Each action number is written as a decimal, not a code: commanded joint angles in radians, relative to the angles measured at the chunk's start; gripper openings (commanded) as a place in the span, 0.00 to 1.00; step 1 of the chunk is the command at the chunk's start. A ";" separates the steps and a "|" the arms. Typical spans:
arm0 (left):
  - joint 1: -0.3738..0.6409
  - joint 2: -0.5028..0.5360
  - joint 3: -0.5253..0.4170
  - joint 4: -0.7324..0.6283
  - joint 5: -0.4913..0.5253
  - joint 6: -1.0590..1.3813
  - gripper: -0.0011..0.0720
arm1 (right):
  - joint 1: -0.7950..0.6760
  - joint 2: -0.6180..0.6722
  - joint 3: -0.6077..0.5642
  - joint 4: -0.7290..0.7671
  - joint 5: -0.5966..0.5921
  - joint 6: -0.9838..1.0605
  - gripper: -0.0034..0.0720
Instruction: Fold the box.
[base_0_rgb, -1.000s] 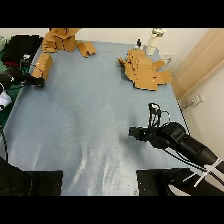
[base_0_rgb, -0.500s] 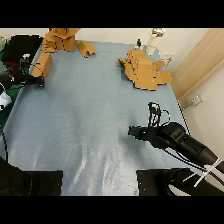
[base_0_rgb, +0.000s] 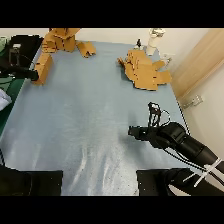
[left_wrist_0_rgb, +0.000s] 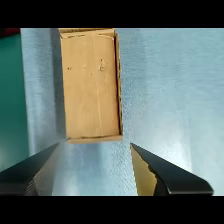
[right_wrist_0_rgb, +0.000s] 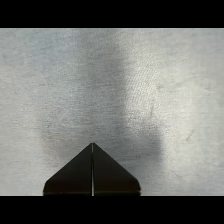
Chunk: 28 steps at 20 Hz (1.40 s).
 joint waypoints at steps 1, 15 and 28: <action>0.031 0.095 0.000 0.003 -0.150 -0.018 0.97 | 0.000 0.000 0.001 0.013 -0.010 -0.040 0.05; -0.361 0.273 -0.211 0.004 -0.468 -0.329 0.02 | -0.014 -0.446 0.486 -0.015 -0.211 -0.330 0.05; -0.699 0.371 -0.529 0.002 -0.330 -0.505 0.03 | -0.026 -0.697 0.776 0.076 -0.276 -0.438 0.05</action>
